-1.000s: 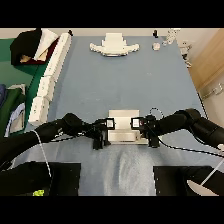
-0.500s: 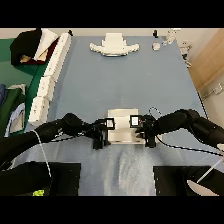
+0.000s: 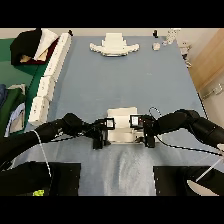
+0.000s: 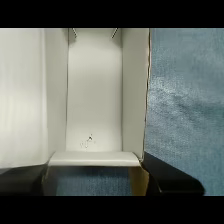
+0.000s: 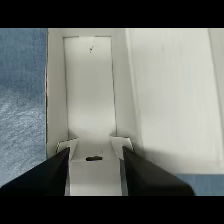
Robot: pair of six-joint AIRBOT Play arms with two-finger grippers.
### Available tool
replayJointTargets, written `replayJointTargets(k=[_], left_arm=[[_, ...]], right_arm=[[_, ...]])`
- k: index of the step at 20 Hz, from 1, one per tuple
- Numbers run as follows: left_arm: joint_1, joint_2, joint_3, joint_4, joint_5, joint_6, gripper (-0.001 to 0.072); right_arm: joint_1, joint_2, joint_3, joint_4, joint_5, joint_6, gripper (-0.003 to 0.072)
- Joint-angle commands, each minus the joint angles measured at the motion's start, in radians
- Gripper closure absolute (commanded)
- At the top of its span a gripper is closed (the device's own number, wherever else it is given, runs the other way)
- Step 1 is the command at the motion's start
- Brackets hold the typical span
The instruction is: Fold the box.
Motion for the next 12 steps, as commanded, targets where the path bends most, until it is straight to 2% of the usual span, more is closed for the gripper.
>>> replayJointTargets(k=[1,3,7,9,11,12], left_arm=[[0.0,0.0,0.001,0.0,0.0,0.0,0.0185],[0.0,0.0,0.001,0.0,0.0,0.0,0.0186],[0.0,0.0,0.001,0.0,0.0,0.0,0.0186],[0.0,0.0,0.001,0.0,0.0,0.0,0.0186],[0.0,0.0,0.001,0.0,0.0,0.0,0.0185],[0.0,0.0,0.001,0.0,0.0,0.0,0.0186]], right_arm=[[0.0,0.008,0.0,-0.025,-0.04,0.054,0.042],[0.0,0.031,0.001,-0.1,-0.045,0.305,0.0671],[0.0,0.11,0.001,-0.357,-0.114,0.704,0.0684],[-0.008,0.158,0.004,-0.562,-0.143,0.924,0.0685],[-0.059,0.188,0.013,-0.745,-0.149,1.181,0.0686],[-0.11,0.192,0.017,-0.778,-0.156,1.291,0.0687]])
